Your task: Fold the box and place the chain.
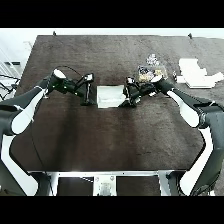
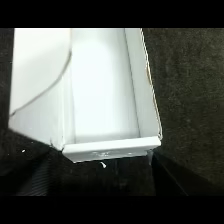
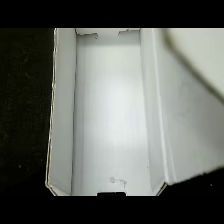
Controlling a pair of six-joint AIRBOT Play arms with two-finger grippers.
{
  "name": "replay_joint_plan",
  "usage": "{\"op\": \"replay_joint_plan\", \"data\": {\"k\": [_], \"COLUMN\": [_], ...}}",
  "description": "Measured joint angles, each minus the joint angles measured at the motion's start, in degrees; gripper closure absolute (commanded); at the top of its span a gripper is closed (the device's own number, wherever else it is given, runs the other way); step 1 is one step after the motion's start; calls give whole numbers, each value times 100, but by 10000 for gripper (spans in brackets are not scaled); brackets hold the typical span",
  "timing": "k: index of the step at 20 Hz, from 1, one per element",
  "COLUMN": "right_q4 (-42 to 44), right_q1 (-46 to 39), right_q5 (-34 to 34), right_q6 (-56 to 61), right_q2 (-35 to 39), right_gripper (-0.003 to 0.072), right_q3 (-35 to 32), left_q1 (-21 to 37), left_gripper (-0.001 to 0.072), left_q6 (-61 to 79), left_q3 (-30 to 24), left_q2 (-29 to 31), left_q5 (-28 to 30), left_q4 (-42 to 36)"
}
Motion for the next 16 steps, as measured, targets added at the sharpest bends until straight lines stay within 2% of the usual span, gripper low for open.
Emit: {"op": "replay_joint_plan", "data": {"k": [7, 16], "right_q4": [11, 9], "right_q1": [2, 2], "right_q5": [2, 2], "right_q6": [4, 7], "right_q2": [0, 0], "right_gripper": [103, 103], "right_q3": [0, 0], "left_q1": [-7, -9], "left_gripper": [-8, -8], "left_q6": [-234, 42], "left_q3": [-7, -9], "left_q2": [-48, -247], "left_q5": [-66, -72], "left_q4": [103, -382]}}
